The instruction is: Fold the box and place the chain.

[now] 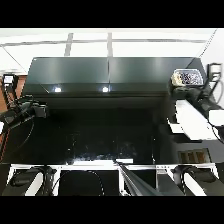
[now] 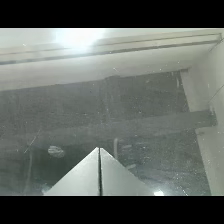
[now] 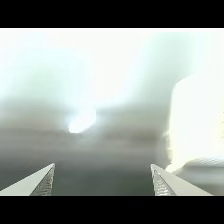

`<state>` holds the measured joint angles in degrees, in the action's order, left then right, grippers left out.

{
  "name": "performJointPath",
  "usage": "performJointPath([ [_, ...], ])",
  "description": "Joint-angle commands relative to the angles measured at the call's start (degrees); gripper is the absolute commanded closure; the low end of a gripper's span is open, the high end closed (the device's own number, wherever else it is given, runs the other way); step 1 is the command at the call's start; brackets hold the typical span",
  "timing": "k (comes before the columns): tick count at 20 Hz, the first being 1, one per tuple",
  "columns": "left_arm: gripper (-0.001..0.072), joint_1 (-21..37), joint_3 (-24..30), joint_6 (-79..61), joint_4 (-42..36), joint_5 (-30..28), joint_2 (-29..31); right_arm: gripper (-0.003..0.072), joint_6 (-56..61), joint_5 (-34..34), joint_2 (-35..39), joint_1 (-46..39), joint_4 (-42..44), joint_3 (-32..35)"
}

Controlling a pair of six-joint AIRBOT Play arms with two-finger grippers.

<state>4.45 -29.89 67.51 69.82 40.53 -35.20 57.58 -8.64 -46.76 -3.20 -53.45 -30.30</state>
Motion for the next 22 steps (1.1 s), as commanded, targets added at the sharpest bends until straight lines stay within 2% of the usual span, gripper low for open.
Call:
performJointPath([
  [1,0.0685,0.0,0.0,0.0,0.0,-0.2,0.0,-0.0020,-0.2,20.4,-4.2,-12.9,1.7,-0.2],
  [2,0.0685,0.0,0.0,0.0,0.0,-0.6,0.0,-0.0020,-0.5,20.5,-6.1,-19.9,6.4,-0.8],
  [3,0.0685,0.0,0.0,0.0,0.0,-0.9,0.0,-0.0020,-1.1,15.7,-8.3,-27.9,9.9,-2.2],
  [5,0.0685,-0.1,0.0,0.0,0.0,-0.9,0.0,-0.0019,-1.1,-2.3,-13.0,-42.6,9.6,-7.7],
  [7,0.0685,-0.1,0.0,0.0,-0.3,-0.9,0.0,-0.0019,-1.1,-22.4,-19.5,-52.9,2.5,-17.3],
  [8,0.0685,-0.1,0.0,0.0,-0.3,-0.9,0.0,-0.0019,-1.0,-32.7,-23.3,-56.3,-3.4,-22.8],
  [10,0.0685,-0.1,0.0,0.0,-0.3,-0.8,0.0,-0.0018,-1.1,-48.7,-29.8,-59.8,-12.1,-30.9],
  [12,0.0685,-0.1,0.0,0.2,-1.5,0.3,0.0,-0.0018,-12.6,-61.9,-34.9,-59.9,-13.2,-35.2],
  [14,0.0685,-0.1,0.0,0.2,-1.7,0.5,-0.1,-0.0018,-14.5,-63.8,-37.3,-57.9,-14.8,-35.4],
  [18,0.0685,-0.1,0.0,0.3,-1.7,0.6,-0.3,-0.0015,-17.3,-63.5,-40.0,-50.8,-24.9,-35.4],
  [20,0.0685,-0.1,0.0,0.3,-1.7,0.7,-0.3,0.0375,-17.7,-61.1,-39.9,-48.9,-25.2,-35.9],
  [21,0.0685,-0.1,0.0,0.2,-1.7,0.7,-0.3,0.0508,-17.7,-61.1,-39.8,-48.3,-24.9,-36.9],
  [22,0.0685,-0.1,0.0,0.2,-1.7,0.7,-0.3,0.0594,-17.7,-62.3,-39.6,-47.9,-24.5,-38.0],
])
